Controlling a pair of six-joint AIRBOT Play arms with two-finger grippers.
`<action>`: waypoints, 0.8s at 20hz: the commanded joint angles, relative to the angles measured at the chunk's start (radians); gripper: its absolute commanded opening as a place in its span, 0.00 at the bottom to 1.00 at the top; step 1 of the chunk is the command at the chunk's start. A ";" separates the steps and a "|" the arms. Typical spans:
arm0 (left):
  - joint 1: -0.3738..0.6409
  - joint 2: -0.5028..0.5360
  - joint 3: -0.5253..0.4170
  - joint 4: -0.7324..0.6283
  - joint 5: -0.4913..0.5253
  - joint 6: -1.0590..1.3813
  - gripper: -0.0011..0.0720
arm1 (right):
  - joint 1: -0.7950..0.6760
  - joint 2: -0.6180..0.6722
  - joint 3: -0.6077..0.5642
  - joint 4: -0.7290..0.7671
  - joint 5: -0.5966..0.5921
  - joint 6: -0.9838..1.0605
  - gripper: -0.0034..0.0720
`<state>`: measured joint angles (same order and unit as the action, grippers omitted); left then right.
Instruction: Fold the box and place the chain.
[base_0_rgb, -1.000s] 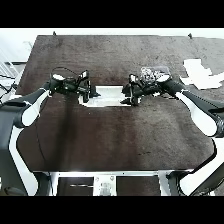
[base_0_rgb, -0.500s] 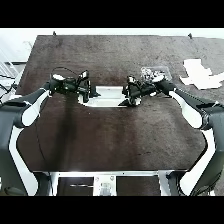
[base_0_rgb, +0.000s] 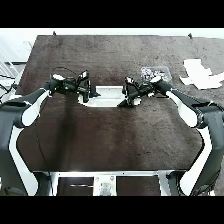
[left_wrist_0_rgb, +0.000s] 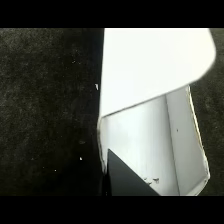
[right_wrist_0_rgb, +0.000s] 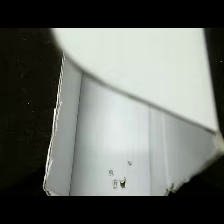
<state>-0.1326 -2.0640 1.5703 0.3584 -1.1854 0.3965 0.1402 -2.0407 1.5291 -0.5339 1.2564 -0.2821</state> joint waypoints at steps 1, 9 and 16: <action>0.000 0.000 0.000 0.000 0.000 0.000 0.04 | 0.002 -0.013 0.012 0.010 0.006 0.020 0.89; 0.000 0.000 0.000 0.000 0.000 0.000 0.04 | 0.001 -0.013 0.015 0.009 0.005 0.020 0.89; 0.000 0.000 0.000 0.000 0.000 0.000 0.04 | 0.002 -0.022 0.034 -0.010 0.006 0.047 0.89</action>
<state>-0.1326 -2.0640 1.5703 0.3584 -1.1858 0.3965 0.1410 -2.0567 1.5547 -0.5362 1.2625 -0.2539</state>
